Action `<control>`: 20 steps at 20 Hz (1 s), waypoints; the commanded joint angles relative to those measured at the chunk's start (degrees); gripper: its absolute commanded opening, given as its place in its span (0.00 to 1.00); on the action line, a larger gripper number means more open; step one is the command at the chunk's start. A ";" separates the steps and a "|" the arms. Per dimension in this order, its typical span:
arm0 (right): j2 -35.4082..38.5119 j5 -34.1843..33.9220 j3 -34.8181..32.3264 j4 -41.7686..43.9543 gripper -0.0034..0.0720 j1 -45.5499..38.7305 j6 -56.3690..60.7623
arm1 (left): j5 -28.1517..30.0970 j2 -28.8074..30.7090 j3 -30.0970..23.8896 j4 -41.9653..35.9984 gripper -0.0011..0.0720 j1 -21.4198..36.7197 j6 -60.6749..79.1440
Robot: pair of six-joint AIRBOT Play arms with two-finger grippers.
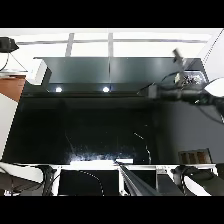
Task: Fold the box and place the chain.
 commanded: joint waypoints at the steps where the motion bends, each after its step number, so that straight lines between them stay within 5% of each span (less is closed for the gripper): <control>1: 2.23 13.66 8.72 -15.15 0.09 -5.92 7.96 | -2.08 16.57 -19.56 -6.99 0.05 -1.31 -1.66; 5: 14.62 1.44 -0.44 -30.91 0.09 -6.16 14.29 | 11.47 41.29 -59.45 -18.25 0.05 -1.53 5.07; 8: 21.05 -9.60 -14.38 -34.80 0.10 -6.16 17.42 | 16.55 55.63 -78.14 -17.07 0.05 -4.00 8.41; 10: 21.24 -14.67 -22.93 -34.86 0.10 -6.16 17.57 | 16.24 60.59 -82.73 -14.12 0.05 -7.58 8.44; 13: 21.24 -22.25 -31.15 -34.88 0.10 -6.16 17.55 | 16.26 61.55 -81.72 -5.18 0.05 -15.02 7.89; 20: 21.24 -22.38 -31.98 -33.40 0.09 -6.16 17.57 | 19.21 61.37 -81.40 -5.84 0.05 -17.53 6.16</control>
